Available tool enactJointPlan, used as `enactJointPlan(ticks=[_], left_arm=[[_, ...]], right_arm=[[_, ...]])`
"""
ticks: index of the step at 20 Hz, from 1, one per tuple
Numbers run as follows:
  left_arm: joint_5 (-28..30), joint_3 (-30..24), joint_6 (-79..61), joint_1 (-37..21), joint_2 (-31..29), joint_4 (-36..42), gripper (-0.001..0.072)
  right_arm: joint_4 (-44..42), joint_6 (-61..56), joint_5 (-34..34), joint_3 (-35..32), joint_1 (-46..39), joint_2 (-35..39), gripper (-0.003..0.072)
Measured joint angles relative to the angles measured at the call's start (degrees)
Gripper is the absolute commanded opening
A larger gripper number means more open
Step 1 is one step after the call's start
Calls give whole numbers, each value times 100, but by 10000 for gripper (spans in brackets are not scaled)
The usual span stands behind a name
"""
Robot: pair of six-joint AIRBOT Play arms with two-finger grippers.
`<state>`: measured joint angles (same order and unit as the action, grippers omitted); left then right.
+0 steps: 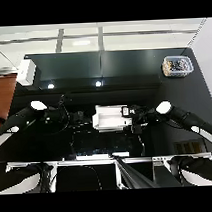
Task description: Fold the box and place the chain.
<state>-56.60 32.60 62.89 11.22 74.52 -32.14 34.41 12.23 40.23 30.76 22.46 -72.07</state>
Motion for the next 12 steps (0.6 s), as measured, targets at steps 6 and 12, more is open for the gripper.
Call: enactJointPlan(ticks=[6, 12], left_arm=[[-251, 286, -31, 90, 4, 2, 701], [-433, 623, -190, 612, 4, 24, 559]], right_arm=[[-2, 0, 0, 0, 0, 0, 489], [-2, 0, 0, 0, 0, 0, 489]])
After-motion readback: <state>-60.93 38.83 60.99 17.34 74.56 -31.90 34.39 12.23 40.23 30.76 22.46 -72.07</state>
